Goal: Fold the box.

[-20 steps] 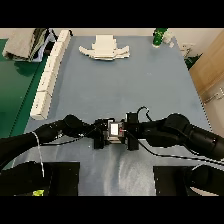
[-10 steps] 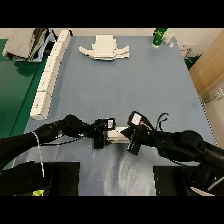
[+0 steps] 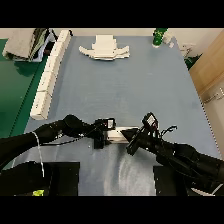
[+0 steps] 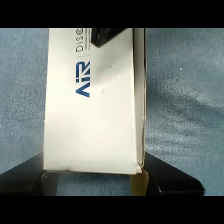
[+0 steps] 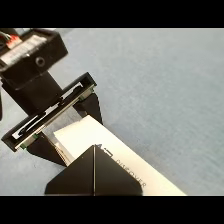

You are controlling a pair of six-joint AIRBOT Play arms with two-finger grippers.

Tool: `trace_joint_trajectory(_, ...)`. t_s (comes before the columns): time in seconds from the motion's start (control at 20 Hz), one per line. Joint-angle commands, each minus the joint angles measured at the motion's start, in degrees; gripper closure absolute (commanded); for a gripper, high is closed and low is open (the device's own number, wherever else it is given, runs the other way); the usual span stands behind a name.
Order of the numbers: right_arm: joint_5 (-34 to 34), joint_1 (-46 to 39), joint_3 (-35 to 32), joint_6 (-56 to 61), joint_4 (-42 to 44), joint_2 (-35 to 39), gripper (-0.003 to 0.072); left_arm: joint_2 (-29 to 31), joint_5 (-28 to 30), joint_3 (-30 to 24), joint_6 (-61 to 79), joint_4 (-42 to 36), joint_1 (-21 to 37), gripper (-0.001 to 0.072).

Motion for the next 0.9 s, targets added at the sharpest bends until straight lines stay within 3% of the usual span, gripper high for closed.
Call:
trace_joint_trajectory(0.0,1.8,1.1,-0.6,1.5,-0.3,-1.6,0.0681,0.0,0.0,0.0,0.0,0.0,0.0,0.0316)
trace_joint_trajectory(0.85,0.0,2.0,-2.4,4.5,-0.3,-6.6,0.0681,0.0,0.0,0.0,0.0,0.0,0.0,0.0316)
